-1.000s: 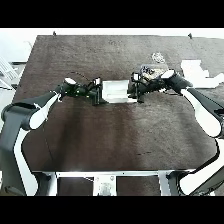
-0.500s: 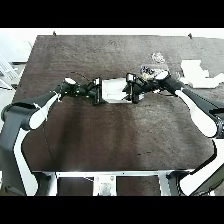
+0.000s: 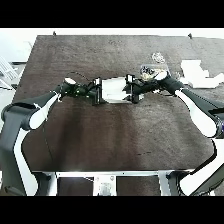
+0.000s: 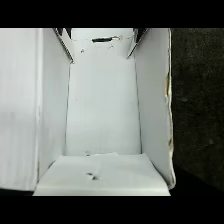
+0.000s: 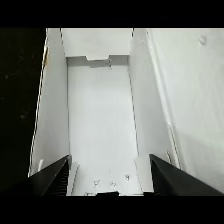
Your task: Fold the box and place the chain.
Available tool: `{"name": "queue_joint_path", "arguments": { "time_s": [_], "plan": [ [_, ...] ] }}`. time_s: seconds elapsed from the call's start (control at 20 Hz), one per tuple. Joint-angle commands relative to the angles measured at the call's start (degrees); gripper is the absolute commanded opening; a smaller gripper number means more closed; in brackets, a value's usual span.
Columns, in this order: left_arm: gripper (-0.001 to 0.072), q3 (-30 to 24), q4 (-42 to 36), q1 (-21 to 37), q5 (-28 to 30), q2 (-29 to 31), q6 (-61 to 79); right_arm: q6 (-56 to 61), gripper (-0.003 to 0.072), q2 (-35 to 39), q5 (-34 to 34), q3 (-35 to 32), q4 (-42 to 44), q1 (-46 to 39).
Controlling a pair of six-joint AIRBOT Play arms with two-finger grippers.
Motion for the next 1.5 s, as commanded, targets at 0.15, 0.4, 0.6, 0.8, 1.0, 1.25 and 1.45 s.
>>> {"name": "queue_joint_path", "arguments": {
  "time_s": [0.15, 0.4, 0.6, 0.8, 1.0, 1.25, 1.45],
  "plan": [
    [0.0351, 0.0, 0.0, 0.0, -0.1, 0.0, 0.0, 3.9, 0.0088, 0.4, 0.1, 0.0, -9.1, -0.1],
    [0.0351, 0.0, 0.0, 0.0, -0.1, 0.0, 0.0, 8.3, 0.0008, 4.2, 4.6, 0.0, -12.9, -2.1],
    [0.0351, 0.0, 0.0, 0.0, -0.1, 0.0, 0.0, 14.8, 0.0008, 9.3, 6.5, 0.1, -12.8, -5.6],
    [0.0351, 0.0, 0.0, 0.0, -0.1, 0.0, 0.0, 21.9, 0.0008, 12.3, 6.3, 0.2, -7.9, -10.5],
    [0.0351, 0.0, 0.0, 0.0, -0.1, 0.0, 0.0, 33.0, 0.0008, 11.6, 6.3, 0.1, -5.1, -15.8],
    [0.0351, 0.0, 0.0, 0.0, -0.1, 0.0, 0.0, 43.1, 0.0007, 6.7, 6.1, 0.1, -5.1, -17.4],
    [0.0351, 0.0, 0.0, 0.0, -0.1, 0.0, 0.0, 47.2, 0.0007, 1.4, 6.1, 0.1, -5.1, -16.9]
  ]
}}
